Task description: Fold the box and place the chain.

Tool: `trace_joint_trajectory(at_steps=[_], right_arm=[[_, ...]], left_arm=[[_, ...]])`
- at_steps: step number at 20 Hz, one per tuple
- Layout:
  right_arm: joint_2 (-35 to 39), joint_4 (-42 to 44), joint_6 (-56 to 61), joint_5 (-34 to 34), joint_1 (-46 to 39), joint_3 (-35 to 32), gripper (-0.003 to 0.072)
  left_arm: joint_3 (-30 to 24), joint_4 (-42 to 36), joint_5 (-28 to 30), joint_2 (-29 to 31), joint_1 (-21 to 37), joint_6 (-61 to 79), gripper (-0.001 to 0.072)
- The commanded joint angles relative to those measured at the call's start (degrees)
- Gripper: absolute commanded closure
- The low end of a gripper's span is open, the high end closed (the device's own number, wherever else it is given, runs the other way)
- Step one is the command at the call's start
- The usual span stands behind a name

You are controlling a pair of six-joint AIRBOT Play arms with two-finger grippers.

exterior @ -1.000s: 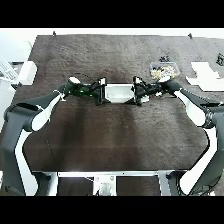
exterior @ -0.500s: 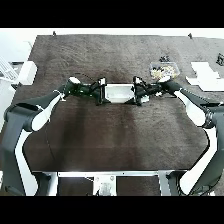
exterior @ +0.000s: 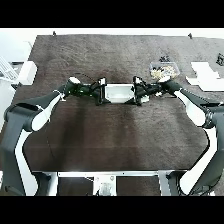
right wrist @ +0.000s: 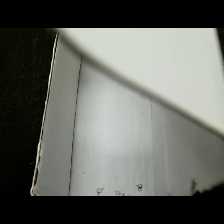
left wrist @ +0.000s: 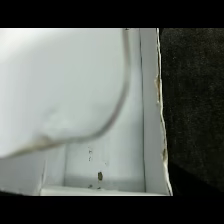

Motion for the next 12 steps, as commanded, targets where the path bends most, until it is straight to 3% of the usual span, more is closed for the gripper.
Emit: trace_joint_trajectory(at_steps=[1, 4, 5, 6, 12], right_arm=[[0.0, 0.0, 2.0, 1.4, 0.0, 0.0, 0.006], [0.4, 0.9, 8.6, 4.2, 0.0, 0.8, 0.0058], [0.9, 0.8, 12.5, 5.1, -0.1, 1.4, 0.0037], [1.5, 0.7, 14.9, 5.9, -0.4, 1.6, -0.0034], [6.0, -2.1, 19.7, 6.9, -5.6, 1.7, -0.0034]], left_arm=[[0.0, 0.0, -0.1, 0.0, 0.0, 0.0, 0.0353], [0.0, 0.0, -1.0, 0.1, 0.0, 0.0, 0.0352], [0.0, 0.0, -1.3, 0.1, 0.0, 0.0, 0.0352], [0.0, 0.0, -1.7, 0.1, 0.0, 0.0, 0.0353], [0.0, 0.0, -3.1, 0.1, 0.0, 0.0, 0.0353]])
